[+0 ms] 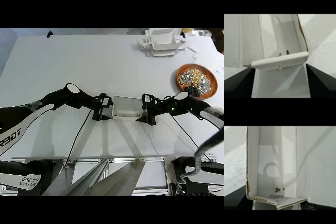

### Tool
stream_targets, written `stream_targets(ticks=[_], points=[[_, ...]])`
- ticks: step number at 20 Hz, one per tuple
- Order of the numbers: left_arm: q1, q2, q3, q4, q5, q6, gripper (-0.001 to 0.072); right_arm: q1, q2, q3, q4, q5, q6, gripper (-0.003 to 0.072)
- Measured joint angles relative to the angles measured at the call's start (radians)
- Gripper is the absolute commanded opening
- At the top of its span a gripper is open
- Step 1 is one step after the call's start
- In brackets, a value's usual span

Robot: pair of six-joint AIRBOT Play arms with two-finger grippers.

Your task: Fold the box and place the chain.

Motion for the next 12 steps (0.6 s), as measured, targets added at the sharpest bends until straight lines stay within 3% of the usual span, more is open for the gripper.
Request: stream_targets(ticks=[12], points=[[-0.030,-0.009,0.000,-0.056,-0.024,-0.043,0.0700,0.000,0.000,0.000,-0.002,0.001,-0.002,0.0404]])
